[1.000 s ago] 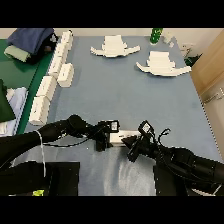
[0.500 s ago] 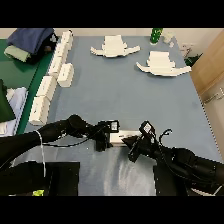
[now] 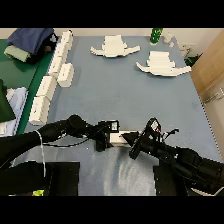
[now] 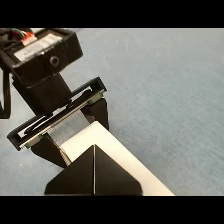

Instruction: Fold the box.

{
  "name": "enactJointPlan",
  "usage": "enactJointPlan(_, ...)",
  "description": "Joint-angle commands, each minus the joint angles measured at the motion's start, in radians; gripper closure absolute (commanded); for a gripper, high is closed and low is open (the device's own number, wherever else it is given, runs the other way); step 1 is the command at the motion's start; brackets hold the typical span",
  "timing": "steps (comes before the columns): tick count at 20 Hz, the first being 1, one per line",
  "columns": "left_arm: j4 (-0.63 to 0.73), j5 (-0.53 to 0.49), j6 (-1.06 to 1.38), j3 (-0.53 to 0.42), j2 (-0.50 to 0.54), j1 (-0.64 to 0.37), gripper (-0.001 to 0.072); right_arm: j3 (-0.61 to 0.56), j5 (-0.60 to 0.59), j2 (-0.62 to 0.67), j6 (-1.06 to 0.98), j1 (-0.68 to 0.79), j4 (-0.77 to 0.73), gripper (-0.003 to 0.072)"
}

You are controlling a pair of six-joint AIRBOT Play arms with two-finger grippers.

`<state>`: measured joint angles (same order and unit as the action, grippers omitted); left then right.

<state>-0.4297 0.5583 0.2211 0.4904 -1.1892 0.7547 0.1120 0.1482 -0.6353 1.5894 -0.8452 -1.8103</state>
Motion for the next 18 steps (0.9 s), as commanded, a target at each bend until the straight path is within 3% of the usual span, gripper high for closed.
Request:
enactJointPlan(1, 0.000, -0.001, -0.001, 0.001, 0.000, 0.000, 0.0258, 0.004, -0.016, 0.005, 0.008, 0.027, 0.008, 0.0683)
enactJointPlan(4, 0.000, -0.001, -0.001, 0.001, 0.000, 0.000, 0.0257, 0.036, -0.140, 0.005, 0.009, 0.091, 0.047, 0.0683)
enactJointPlan(9, 0.000, -0.001, -0.001, 0.001, 0.000, 0.000, 0.0258, 0.052, -0.164, 0.007, 0.009, 0.094, 0.070, 0.0683)
enactJointPlan(15, 0.000, 0.000, -0.001, 0.001, 0.000, 0.000, 0.0258, 0.338, -0.728, -0.030, -0.031, 0.270, 0.256, 0.0683)
enactJointPlan(18, 0.000, 0.000, -0.001, 0.001, 0.000, 0.000, 0.0257, 0.517, -0.922, -0.112, -0.103, 0.419, 0.285, 0.0683)
